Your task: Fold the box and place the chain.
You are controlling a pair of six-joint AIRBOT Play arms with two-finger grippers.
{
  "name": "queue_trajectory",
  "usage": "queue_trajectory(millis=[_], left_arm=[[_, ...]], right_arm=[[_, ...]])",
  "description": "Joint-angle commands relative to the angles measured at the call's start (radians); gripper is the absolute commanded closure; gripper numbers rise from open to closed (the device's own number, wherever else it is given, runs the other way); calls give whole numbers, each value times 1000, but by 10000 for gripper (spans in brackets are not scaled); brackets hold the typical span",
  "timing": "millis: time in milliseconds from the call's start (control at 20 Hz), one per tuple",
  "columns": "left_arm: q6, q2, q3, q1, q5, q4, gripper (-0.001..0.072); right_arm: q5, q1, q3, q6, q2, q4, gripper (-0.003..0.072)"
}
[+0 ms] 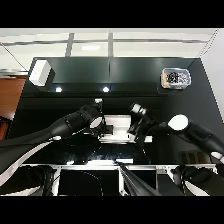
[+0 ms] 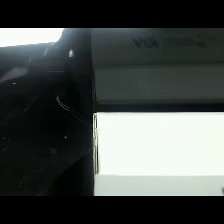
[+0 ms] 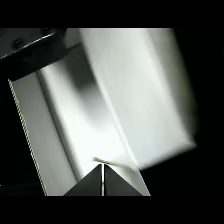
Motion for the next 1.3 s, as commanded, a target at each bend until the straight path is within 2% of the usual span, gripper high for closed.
queue_trajectory(millis=[0,100,200,350,450,550,700,850,950,1000,1100,1250], left_arm=[[1,-1,0,3,-22,-5,684],[1,-1,0,3,-20,-9,684],[1,-1,0,3,-14,-8,684],[1,-1,0,3,-13,-8,684],[1,-1,0,3,-13,-8,684],[1,-1,0,3,-13,-8,684],[1,-1,0,3,-9,1,684],[1,-1,0,3,-11,3,684],[1,-1,0,3,-10,5,684],[1,-1,0,3,-10,14,684],[1,-1,0,3,-11,15,684],[1,-1,0,3,-11,15,684]], right_arm=[[393,-245,73,431,102,-301,669],[423,-427,71,596,114,-369,669],[383,-588,40,737,108,-373,669],[360,-689,-39,882,63,-352,670],[378,-660,-86,878,-11,-280,669],[400,-591,-118,767,-92,-140,669],[340,-454,-122,717,-195,43,669],[305,-371,-116,584,-223,213,669],[343,-368,-95,518,-223,254,667],[378,-369,-78,499,-223,250,643],[421,-366,-58,484,-222,250,99],[420,-331,-35,474,-222,253,99]])
